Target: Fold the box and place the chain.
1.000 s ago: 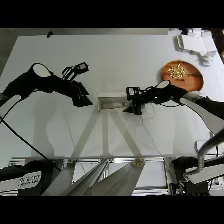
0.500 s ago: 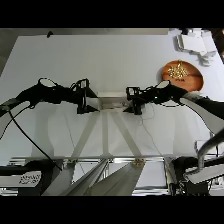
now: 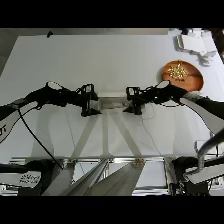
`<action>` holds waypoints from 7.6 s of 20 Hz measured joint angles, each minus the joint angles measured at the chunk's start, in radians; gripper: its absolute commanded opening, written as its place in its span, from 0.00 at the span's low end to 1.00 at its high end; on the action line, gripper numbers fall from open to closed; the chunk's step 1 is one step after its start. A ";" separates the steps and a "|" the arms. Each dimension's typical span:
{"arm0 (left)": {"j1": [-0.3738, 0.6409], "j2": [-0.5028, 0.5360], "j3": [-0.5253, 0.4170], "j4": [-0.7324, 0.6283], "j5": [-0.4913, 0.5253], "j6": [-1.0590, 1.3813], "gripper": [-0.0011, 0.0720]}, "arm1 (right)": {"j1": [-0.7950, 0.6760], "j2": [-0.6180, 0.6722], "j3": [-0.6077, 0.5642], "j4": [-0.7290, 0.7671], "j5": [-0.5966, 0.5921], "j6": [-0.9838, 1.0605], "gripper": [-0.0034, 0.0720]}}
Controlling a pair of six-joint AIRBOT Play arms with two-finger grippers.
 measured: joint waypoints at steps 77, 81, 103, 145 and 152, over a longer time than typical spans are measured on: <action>-0.052 -0.019 0.002 -0.013 0.109 -0.035 0.23 | -0.040 0.233 0.022 -0.456 -0.052 0.505 0.53; -0.052 -0.019 0.002 -0.012 0.109 -0.035 0.23 | 0.040 0.212 0.014 -0.439 -0.056 0.469 0.33; -0.051 -0.018 0.002 -0.013 0.109 -0.035 0.23 | 0.094 0.208 0.011 -0.214 -0.077 0.446 0.06; -0.051 -0.018 0.002 -0.013 0.109 -0.035 0.23 | -0.260 0.315 -0.179 -0.086 0.001 1.258 0.05; -0.051 -0.019 0.002 -0.013 0.109 -0.035 0.23 | -0.230 0.270 -0.179 -0.134 -0.057 1.304 0.05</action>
